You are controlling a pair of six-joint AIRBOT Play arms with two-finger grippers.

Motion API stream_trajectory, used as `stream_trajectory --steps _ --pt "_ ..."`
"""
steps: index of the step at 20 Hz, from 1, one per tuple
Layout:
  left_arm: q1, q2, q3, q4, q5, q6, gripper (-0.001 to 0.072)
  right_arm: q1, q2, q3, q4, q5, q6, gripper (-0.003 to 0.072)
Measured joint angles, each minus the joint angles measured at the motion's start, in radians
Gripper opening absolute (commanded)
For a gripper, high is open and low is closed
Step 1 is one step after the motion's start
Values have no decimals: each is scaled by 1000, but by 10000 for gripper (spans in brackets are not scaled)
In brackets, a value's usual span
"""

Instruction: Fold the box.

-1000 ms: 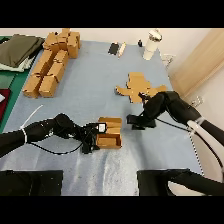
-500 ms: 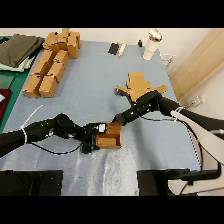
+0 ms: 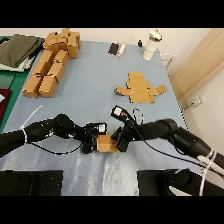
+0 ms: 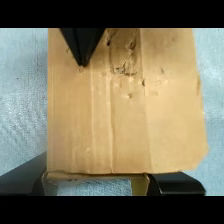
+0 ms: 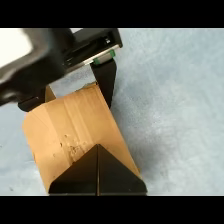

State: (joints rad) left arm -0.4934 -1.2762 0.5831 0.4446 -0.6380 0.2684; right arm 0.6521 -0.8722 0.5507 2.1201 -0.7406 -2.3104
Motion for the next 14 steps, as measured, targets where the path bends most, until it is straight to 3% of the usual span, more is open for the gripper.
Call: stream_trajectory --steps 3,7,9,14 --pt "0 0 0 0 0 0 461 117 48 -39 -151 77 69 3" --pt "0 0 0 0 0 0 461 291 98 -60 -486 132 213 29" --pt "0 0 0 0 0 0 461 365 136 -76 -613 147 259 394" --pt "0 0 0 0 0 0 461 441 166 -119 -752 158 304 405"
